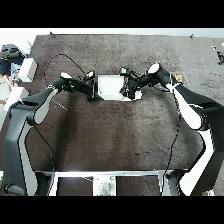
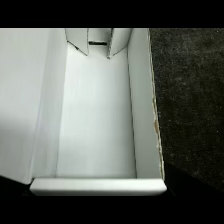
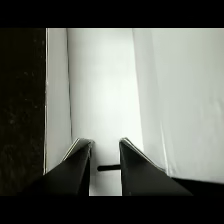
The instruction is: Fold the box and place the chain.
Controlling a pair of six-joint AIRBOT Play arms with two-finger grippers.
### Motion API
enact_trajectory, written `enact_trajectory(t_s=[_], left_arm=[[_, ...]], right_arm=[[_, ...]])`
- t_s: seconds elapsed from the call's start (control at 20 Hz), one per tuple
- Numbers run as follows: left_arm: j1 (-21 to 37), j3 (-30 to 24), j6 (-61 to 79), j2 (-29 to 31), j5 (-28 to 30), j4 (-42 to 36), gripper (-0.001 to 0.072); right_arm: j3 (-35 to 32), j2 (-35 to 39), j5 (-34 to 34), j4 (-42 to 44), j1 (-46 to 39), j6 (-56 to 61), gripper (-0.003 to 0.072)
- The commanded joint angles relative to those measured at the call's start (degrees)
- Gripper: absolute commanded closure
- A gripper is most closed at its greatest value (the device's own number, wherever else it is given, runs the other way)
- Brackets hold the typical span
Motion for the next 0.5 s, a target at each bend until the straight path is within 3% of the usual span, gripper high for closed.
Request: enact_trajectory(t_s=[0.0,0.1,0.15,0.25,0.45], left_arm=[[0.02,-0.02,-0.02,-0.02,0.00,0.00,0.0266],[0.02,-0.02,-0.02,-0.02,0.00,0.02,0.0266],[0.02,-0.02,-0.02,-0.02,0.00,0.00,0.0266],[0.02,-0.02,-0.02,-0.02,0.00,0.02,0.0266],[0.02,-0.02,-0.02,-0.02,0.00,0.00,0.0266]], right_arm=[[0.00,-0.33,-0.33,1.57,0.39,0.02,0.0485],[0.00,-0.37,-0.33,0.85,0.37,0.04,0.0459],[0.00,-0.37,-0.33,0.42,0.35,0.04,0.0328],[0.00,-0.37,-0.35,-0.96,0.35,0.04,0.0197],[0.00,-0.37,-0.09,-2.73,0.31,0.09,0.0197]])
